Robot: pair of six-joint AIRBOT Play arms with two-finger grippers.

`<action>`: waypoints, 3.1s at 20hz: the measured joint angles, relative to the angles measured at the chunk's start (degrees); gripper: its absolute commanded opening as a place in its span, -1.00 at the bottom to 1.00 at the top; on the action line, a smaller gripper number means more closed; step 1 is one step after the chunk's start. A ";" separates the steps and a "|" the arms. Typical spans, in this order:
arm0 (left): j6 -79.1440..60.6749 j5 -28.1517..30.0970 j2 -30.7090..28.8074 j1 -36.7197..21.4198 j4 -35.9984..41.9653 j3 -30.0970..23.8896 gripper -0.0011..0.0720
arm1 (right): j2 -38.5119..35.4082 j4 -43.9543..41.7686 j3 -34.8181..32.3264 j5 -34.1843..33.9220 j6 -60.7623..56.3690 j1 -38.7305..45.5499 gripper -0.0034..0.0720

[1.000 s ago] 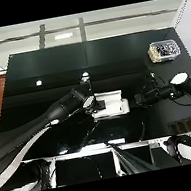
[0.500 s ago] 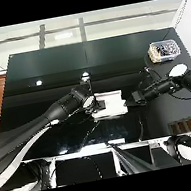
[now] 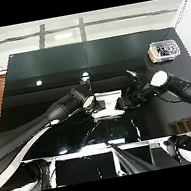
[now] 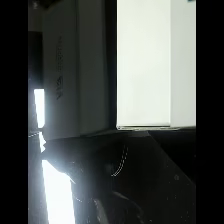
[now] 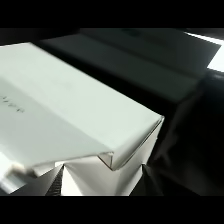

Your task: Fold the box and place the chain.

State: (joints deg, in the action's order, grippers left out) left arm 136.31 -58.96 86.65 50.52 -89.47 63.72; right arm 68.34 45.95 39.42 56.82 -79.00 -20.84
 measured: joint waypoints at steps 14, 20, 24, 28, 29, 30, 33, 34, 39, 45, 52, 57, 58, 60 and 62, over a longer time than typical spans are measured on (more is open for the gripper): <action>0.00 0.02 0.00 0.00 0.00 0.00 -0.89 | 6.93 34.75 12.02 2.16 -39.74 -17.55 -0.21; 0.15 -0.13 0.00 0.00 0.22 0.00 -0.89 | 8.63 37.03 13.14 3.41 -44.76 -18.32 -0.78; -0.26 -0.04 0.00 0.00 -0.17 0.00 -0.89 | 8.81 36.48 13.31 3.37 -45.29 -18.38 -0.46; 0.13 -0.22 -0.02 0.00 0.09 0.02 -0.88 | 8.90 36.04 13.29 3.26 -46.16 -18.38 -0.85; 0.11 -0.09 0.00 0.00 0.07 0.00 -0.89 | 8.90 35.98 13.29 3.17 -46.14 -18.38 -0.42; -0.11 0.02 0.00 0.00 -0.17 0.00 -0.88 | 8.90 35.65 13.29 2.99 -45.94 -18.38 0.04; -0.09 0.02 0.00 0.00 -0.02 0.00 -0.88 | 8.57 35.45 13.33 2.84 -45.86 -18.38 0.08; -0.09 0.07 0.00 0.00 -0.02 0.00 -0.88 | 8.15 35.47 13.35 2.97 -45.72 -18.38 0.08; -0.09 0.00 0.00 0.00 -0.02 0.00 -0.88 | -0.37 35.43 13.35 6.43 -40.52 -17.27 0.08; -0.04 -0.11 0.00 0.00 -0.02 0.00 -0.89 | -15.06 50.99 13.16 9.05 -36.89 -8.68 0.08; -0.02 -0.11 0.00 0.00 -0.02 0.00 -0.88 | -7.85 58.01 12.63 -10.25 -34.23 17.81 0.95; 0.02 -0.07 0.00 0.00 -0.02 0.00 -0.89 | 13.53 42.12 34.18 -8.94 -32.87 29.22 0.93; 0.09 -0.04 0.00 0.00 -0.02 0.00 -0.89 | 18.62 39.95 40.54 -5.22 -34.16 30.42 0.64; 0.09 -0.04 0.00 0.00 -0.02 0.00 -0.88 | 27.52 37.29 51.63 3.45 -37.46 32.09 0.64; 0.07 -0.02 0.00 0.00 -0.02 0.00 -0.89 | 34.03 35.34 59.41 9.81 -40.54 33.05 0.64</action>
State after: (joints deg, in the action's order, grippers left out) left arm 136.38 -58.98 86.65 50.52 -89.49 63.72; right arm 102.37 81.30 98.83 66.63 -119.55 12.21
